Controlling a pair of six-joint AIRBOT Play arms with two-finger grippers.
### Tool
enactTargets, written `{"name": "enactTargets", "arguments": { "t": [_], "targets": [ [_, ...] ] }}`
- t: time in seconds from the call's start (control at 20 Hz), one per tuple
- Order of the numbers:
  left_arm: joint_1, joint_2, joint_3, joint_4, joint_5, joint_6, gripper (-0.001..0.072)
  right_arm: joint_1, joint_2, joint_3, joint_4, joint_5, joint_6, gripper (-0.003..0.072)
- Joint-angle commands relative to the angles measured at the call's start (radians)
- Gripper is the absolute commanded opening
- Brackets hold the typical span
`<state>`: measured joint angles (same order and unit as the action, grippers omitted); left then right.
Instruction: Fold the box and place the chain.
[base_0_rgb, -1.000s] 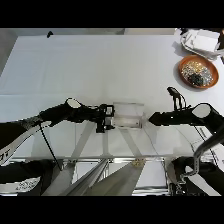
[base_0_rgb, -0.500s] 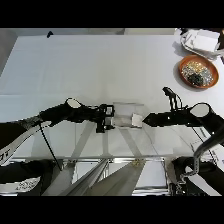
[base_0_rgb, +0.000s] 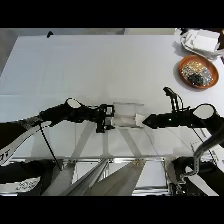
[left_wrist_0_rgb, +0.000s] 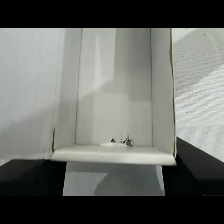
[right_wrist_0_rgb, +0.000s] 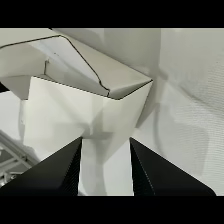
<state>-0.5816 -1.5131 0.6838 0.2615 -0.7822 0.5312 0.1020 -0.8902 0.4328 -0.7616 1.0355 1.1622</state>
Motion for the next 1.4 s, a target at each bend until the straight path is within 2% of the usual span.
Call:
{"name": "enactTargets", "arguments": {
  "t": [0.0,0.15,0.35,0.45,0.6,0.85,1.1,1.2,1.35],
  "targets": [
    [0.0,0.001,0.0,0.0,0.0,0.0,0.0251,0.005,0.012,0.0,0.001,-0.011,0.011,0.0344],
    [0.0,0.001,0.0,0.0,0.0,0.0,0.0251,0.076,-0.023,0.0,0.002,-0.063,0.019,0.0412],
    [0.0,0.001,0.0,0.0,0.0,0.0,0.0251,0.174,-0.058,0.015,-0.005,-0.187,0.096,0.042],
    [0.0,0.001,0.0,0.0,0.0,0.0,0.0251,0.196,-0.061,0.058,-0.082,-0.213,0.17,0.0419],
    [0.0,0.001,0.0,0.0,0.0,0.0,0.0251,0.244,-0.108,0.139,-0.245,-0.157,0.316,0.0418],
    [0.0,0.001,0.0,0.0,0.0,0.0,0.0251,0.352,-0.211,0.217,-0.368,-0.117,0.484,0.0418],
    [0.0,0.001,0.0,0.0,0.0,0.0,0.0251,0.412,-0.22,0.247,-0.562,-0.062,0.716,0.0417],
    [0.0,0.001,0.0,0.0,0.0,0.0,0.0251,0.443,-0.228,0.248,-0.582,-0.071,0.775,0.0417],
    [0.0,0.001,0.0,0.0,0.0,0.0,0.0251,0.488,-0.259,0.249,-0.582,-0.161,0.873,0.0405]
  ]
}}
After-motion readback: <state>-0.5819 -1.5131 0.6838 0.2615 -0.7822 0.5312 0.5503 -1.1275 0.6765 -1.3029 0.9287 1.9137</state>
